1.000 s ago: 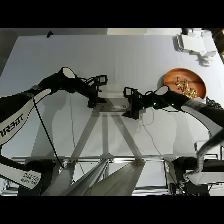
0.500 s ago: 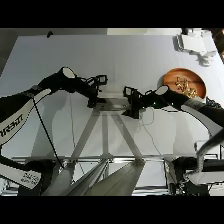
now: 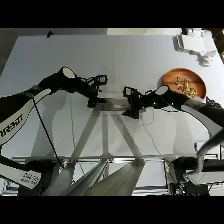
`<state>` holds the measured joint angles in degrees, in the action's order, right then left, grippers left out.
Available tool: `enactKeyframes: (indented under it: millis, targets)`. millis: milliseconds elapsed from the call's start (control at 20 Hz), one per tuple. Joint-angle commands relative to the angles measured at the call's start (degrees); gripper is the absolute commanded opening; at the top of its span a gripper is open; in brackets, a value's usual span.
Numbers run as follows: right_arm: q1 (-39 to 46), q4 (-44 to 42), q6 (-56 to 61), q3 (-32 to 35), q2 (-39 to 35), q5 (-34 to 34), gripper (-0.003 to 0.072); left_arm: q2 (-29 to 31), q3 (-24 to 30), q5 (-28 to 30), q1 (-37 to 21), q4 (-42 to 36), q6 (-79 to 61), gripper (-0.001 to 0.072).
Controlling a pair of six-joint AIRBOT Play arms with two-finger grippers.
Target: Fold the box and place the chain.
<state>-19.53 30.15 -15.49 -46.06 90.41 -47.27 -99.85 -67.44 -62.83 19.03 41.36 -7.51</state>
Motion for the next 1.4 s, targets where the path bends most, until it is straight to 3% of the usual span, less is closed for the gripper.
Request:
enactKeyframes:
  millis: [0, 200, 450, 850, 1150, 1200, 1250, 1350]
  targets:
    - [0.0, 0.0, 0.0, 0.0, 0.0, -0.1, 0.0475, 0.0, 0.0, 0.0, 0.0, 0.0, 0.0, 0.0007]
    - [0.0, 0.0, 0.0, 0.0, 0.0, -0.1, 0.0475, 0.0, 0.0, -1.7, 0.0, -0.2, 0.0, 0.0007]
    - [0.0, 0.0, 0.0, 0.0, 0.0, -0.1, 0.0475, 0.1, 0.0, -1.7, 0.0, -0.4, 0.0, 0.0215]
    - [0.0, 0.0, 0.0, 0.0, 0.0, -0.1, 0.0475, 5.3, 0.0, -4.8, -3.2, 1.3, 0.5, 0.0214]
    - [0.0, 0.0, 0.0, 0.0, 0.0, -0.1, 0.0475, 11.7, 0.0, -10.7, -4.5, 19.7, 9.0, 0.0203]
    - [0.0, 0.0, 0.0, 0.0, 0.0, -0.1, 0.0475, 12.4, 0.0, -12.1, -4.3, 20.7, 11.8, 0.0161]
    - [0.0, 0.0, 0.0, 0.0, 0.0, -0.1, 0.0475, 12.9, 0.0, -14.0, -4.0, 20.3, 14.6, 0.0003]
    - [0.0, 0.0, 0.0, 0.0, 0.0, -0.1, 0.0475, 12.9, 0.0, -17.0, -3.0, 16.1, 15.6, 0.0008]
